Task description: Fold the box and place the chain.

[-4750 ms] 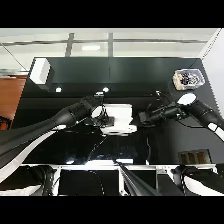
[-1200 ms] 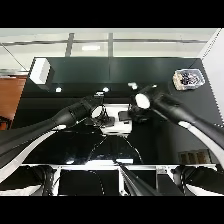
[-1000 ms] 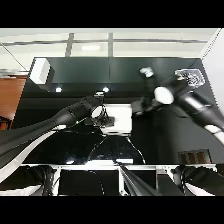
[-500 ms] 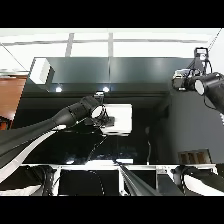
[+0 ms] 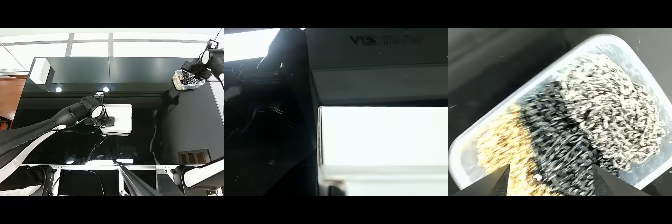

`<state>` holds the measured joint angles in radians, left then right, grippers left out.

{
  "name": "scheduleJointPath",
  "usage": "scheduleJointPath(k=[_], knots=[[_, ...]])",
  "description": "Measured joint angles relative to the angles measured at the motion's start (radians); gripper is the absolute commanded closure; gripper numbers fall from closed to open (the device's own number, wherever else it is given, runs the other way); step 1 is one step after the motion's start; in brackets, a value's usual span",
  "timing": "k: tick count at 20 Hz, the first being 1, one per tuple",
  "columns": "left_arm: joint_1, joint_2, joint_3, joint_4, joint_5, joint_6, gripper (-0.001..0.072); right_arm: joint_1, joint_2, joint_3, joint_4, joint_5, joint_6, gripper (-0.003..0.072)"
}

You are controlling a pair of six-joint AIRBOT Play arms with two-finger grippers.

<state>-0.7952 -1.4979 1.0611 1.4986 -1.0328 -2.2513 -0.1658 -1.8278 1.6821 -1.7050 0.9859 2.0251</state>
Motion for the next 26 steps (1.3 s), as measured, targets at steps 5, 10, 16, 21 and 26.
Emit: scheduleJointPath(k=[5,10,16,21,26], knots=[[0.000,0.000,0.000,0.000,0.000,0.000,0.0682,-0.037,-0.098,0.088,0.055,0.074,0.035,0.0150],[0.000,0.000,0.000,0.000,0.000,0.000,0.0682,-0.053,-0.129,0.106,0.099,0.077,0.041,0.0238],[0.000,0.000,0.000,0.000,0.000,-0.001,0.0682,-0.070,-0.136,0.111,0.129,0.087,0.003,0.0667],[0.000,0.000,0.000,0.000,0.000,-0.001,0.0682,-0.076,-0.087,0.111,0.191,0.122,-0.110,0.0668],[0.000,0.000,0.000,0.000,0.000,-0.001,0.0682,-0.077,0.103,0.112,0.209,0.123,-0.262,0.0668]])
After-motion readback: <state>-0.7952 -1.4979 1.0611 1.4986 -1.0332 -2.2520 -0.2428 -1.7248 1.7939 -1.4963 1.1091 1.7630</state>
